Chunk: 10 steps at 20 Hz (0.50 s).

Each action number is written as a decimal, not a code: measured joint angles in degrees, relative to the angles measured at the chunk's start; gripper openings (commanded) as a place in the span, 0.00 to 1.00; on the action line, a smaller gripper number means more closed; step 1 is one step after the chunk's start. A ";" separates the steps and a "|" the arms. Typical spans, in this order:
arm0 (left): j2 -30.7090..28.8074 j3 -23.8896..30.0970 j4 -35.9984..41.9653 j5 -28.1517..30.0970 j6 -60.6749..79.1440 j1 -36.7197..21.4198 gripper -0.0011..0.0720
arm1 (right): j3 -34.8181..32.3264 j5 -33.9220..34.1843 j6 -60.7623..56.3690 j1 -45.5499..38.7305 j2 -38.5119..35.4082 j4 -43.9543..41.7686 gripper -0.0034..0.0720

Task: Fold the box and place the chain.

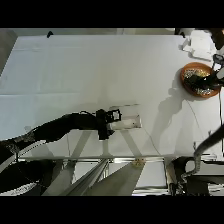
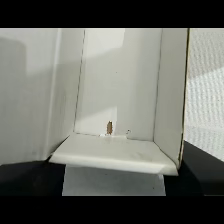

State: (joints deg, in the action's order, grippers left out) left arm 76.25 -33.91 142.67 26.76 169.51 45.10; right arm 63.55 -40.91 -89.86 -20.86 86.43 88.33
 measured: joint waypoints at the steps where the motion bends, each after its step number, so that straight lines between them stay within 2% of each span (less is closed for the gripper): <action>1: 0.00 0.00 0.00 0.00 0.00 0.00 0.47 | -0.02 -0.17 0.37 -0.02 -1.86 0.09 0.06; 5: 0.00 0.00 -0.02 0.00 0.00 0.00 0.47 | 0.00 -1.73 2.89 -0.02 -10.51 0.13 0.06; 10: 0.00 0.00 0.00 0.02 0.00 0.00 0.47 | -0.02 -6.75 6.03 -0.02 -23.54 -1.14 0.06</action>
State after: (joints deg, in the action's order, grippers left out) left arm 76.25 -33.91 142.67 26.79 169.51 45.10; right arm 63.53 -47.66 -83.83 -20.88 62.89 87.20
